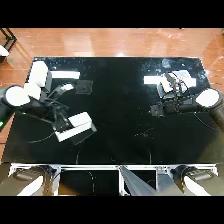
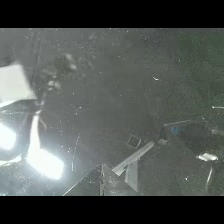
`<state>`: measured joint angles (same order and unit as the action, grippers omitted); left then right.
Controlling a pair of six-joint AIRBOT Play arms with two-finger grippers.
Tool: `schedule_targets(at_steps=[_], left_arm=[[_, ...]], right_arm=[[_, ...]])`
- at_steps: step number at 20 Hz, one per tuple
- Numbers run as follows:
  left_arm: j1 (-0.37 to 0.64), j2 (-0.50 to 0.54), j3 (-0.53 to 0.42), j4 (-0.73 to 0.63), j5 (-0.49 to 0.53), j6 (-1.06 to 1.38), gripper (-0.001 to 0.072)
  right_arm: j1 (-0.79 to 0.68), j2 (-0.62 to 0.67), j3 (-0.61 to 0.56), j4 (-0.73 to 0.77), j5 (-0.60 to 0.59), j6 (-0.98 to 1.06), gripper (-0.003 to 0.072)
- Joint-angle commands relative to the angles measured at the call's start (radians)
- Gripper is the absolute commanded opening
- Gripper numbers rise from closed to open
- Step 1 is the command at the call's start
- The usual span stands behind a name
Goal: Fold the box and place the chain.
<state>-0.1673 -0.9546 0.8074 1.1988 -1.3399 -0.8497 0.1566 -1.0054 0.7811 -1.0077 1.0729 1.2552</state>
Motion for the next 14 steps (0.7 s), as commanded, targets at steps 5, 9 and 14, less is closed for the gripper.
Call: schedule_targets(at_steps=[5,9,14], left_arm=[[0.409,0.235,-0.127,0.235,0.064,-0.123,0.0397],[0.667,0.266,-0.127,0.308,0.196,-0.121,0.0395],[0.923,0.18,-0.126,0.239,0.289,-0.069,0.0392]], right_arm=[[0.0,0.001,0.0,0.001,-0.005,-0.033,0.0019],[0.0,0.001,0.0,0.0,-0.005,-0.037,0.0019],[0.0,0.001,0.0,0.001,-0.012,-0.037,0.0019]])
